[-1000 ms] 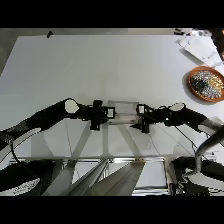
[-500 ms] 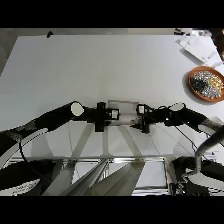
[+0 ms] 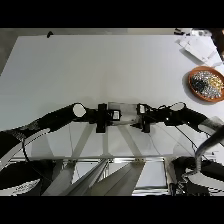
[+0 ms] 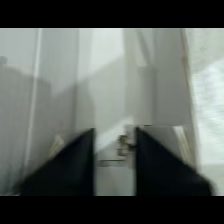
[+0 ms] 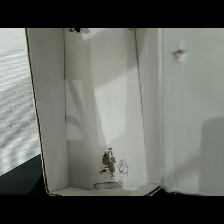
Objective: Fold the box and place the chain.
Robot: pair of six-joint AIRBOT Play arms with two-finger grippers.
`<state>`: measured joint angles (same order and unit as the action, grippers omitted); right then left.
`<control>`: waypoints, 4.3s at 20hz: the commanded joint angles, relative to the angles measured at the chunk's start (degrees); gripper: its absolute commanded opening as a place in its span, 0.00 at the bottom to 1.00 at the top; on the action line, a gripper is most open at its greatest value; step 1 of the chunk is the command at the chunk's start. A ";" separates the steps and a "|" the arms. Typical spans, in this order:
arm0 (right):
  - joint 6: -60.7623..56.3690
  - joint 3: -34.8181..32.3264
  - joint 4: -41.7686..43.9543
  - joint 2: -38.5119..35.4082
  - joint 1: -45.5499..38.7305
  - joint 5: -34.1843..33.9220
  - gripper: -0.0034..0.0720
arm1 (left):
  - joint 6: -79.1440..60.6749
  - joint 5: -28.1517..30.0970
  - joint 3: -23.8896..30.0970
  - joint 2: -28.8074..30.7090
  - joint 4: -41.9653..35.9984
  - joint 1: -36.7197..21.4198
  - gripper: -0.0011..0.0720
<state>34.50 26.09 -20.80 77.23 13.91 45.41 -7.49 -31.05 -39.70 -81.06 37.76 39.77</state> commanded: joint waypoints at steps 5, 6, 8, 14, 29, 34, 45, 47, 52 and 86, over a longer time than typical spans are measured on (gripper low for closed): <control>0.04 -0.02 -0.20 0.04 0.07 0.42 0.47 | 13.60 -3.63 -0.02 5.64 2.82 -1.86 0.02; 0.07 -0.02 -0.20 0.04 0.07 0.42 0.47 | 16.70 -5.53 -0.02 6.75 4.31 -2.69 0.02; 0.07 -0.02 -0.20 0.04 0.07 0.42 0.47 | 22.25 -10.38 -0.02 9.25 7.19 -4.79 0.02; 0.04 -0.02 -0.20 0.04 0.07 0.42 0.47 | 32.68 -22.73 0.00 17.03 10.73 -13.20 0.02; 0.04 -0.02 -0.20 0.04 0.07 0.42 0.47 | 65.20 -25.42 1.11 7.54 4.59 -24.96 0.02; 0.04 -0.02 -0.20 0.04 0.07 0.42 0.47 | 63.01 -21.55 1.09 2.21 -0.83 -21.35 0.02; 0.04 -0.02 -0.20 0.04 0.07 0.42 0.47 | 64.52 -21.55 1.09 1.66 0.87 -20.48 0.02; 0.04 -0.02 -0.20 0.04 0.07 0.44 0.47 | 64.72 -21.90 1.09 3.58 3.23 -20.87 0.02; 0.04 0.00 -0.20 0.04 0.07 0.44 0.47 | 69.31 -22.34 1.11 4.90 7.89 -21.90 0.02; 0.07 -0.02 -0.20 0.04 0.07 0.42 0.47 | 58.21 -19.04 0.59 5.22 -10.29 -16.02 0.44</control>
<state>34.57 26.06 -21.02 77.25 13.96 45.82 51.62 -49.87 -38.94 -75.96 29.36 23.44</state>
